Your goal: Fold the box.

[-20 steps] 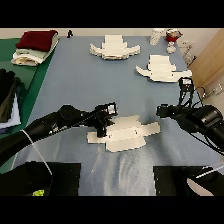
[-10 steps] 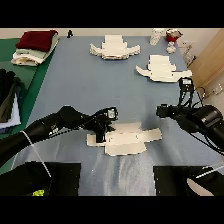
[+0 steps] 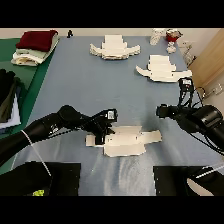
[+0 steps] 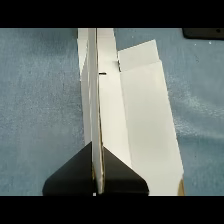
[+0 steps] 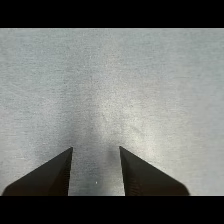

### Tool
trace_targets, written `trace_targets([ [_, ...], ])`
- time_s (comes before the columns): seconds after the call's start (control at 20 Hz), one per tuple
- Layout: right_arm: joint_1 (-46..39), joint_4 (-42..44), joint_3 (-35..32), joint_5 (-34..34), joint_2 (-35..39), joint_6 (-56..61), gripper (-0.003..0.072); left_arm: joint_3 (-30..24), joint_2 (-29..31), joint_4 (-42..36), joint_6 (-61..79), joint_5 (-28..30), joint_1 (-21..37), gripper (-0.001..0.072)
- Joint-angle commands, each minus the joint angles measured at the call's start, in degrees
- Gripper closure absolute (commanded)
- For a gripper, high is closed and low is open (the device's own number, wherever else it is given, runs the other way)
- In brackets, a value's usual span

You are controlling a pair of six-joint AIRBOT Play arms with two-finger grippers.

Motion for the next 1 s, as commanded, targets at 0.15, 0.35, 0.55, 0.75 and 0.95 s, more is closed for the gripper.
trace_targets([
  [0.15, 0.02, 0.11, 0.04, 0.0, -0.04, 0.0, 0.0237, 1.31, -0.07, -0.48, 0.28, -5.09, 3.54, 0.0695],
  [0.35, 0.02, 0.24, 0.04, 0.0, -0.04, 0.0, 0.0237, 1.31, -1.22, -0.35, 0.24, -5.29, 3.52, 0.0695],
  [0.55, 0.0, 0.24, 0.04, -0.02, -0.04, 0.0, 0.0237, 1.29, -2.8, -0.33, 0.2, -7.43, 3.48, 0.0694],
  [0.75, 0.0, 0.46, 0.04, -0.04, -0.04, 0.0, 0.0237, 1.25, -3.02, -0.28, -0.13, -8.92, 3.48, 0.0695],
  [0.95, 0.02, 1.36, 0.04, -0.04, -0.04, 0.0, 0.0237, 1.25, -3.04, -0.26, -3.45, -10.16, 3.48, 0.0694],
])
